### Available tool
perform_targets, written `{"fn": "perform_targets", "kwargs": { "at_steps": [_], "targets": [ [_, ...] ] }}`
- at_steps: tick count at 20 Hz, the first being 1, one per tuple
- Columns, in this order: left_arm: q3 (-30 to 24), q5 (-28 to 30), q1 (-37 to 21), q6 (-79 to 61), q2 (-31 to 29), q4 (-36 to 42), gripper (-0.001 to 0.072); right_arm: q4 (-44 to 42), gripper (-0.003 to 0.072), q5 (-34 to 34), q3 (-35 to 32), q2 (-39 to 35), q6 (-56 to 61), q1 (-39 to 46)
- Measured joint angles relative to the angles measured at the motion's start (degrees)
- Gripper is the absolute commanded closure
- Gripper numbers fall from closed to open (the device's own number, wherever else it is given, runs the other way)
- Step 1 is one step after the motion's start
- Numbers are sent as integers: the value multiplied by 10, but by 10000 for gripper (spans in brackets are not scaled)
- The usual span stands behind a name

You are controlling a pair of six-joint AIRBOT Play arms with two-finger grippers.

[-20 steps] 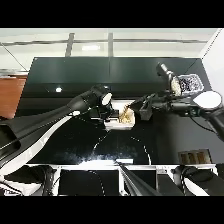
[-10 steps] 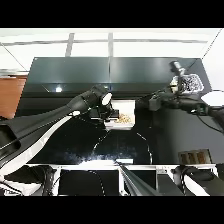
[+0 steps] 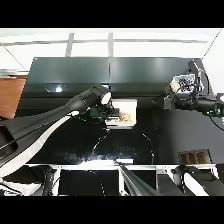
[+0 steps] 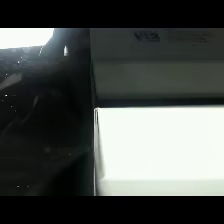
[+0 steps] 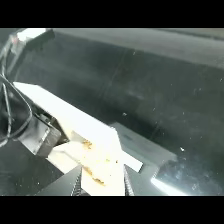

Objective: Fold the box and place the chain.

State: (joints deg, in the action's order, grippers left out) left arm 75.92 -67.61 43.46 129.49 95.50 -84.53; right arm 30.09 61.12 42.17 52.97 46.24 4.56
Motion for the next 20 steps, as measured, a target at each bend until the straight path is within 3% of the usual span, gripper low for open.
{"fn": "perform_targets", "kwargs": {
  "at_steps": [1, 2, 8, 13, 16, 20],
  "targets": [
    [0, 0, 0, 4, -7, 0, 16, 0, 372, 3, 0, 0, 1, 1],
    [0, 1, 0, 8, -14, -2, 3, 1, 372, 7, 0, 0, 2, 2],
    [-9, 5, 3, -68, -97, -31, 3, 2, 372, 15, 0, 0, 3, 3],
    [-79, 10, -45, -204, -202, -20, 3, 6, 372, 16, 0, -1, 5, 3],
    [-163, 66, -128, -330, -242, 105, 3, 10, 372, 5, 0, -1, 5, 3],
    [-272, 94, -254, -606, -227, 404, 3, 23, 372, -3, 0, 0, 5, 3]
  ]
}}
